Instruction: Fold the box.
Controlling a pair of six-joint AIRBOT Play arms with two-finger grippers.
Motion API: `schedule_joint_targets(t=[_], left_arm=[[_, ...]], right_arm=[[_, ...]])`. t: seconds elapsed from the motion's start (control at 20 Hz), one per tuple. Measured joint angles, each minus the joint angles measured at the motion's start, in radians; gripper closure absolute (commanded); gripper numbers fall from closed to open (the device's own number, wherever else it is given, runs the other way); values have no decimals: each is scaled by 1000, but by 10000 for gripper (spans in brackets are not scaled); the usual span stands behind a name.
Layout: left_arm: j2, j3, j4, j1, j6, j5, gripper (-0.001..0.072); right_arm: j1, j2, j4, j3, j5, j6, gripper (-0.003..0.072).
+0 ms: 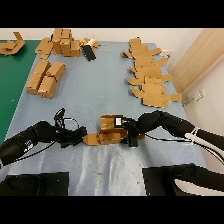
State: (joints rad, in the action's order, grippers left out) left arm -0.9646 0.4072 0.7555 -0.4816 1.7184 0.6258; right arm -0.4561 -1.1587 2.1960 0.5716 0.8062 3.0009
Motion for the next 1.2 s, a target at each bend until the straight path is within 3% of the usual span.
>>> schedule_joint_targets(t=[0.7, 1.2], left_arm=[[-4, -3, -243, -41, -166, -7, 700], [-8, 3, -277, -209, -111, -174, 697]], right_arm=[[0, 0, 0, 0, 0, 0, 253], [0, 0, 0, 0, 0, 0, 253]])
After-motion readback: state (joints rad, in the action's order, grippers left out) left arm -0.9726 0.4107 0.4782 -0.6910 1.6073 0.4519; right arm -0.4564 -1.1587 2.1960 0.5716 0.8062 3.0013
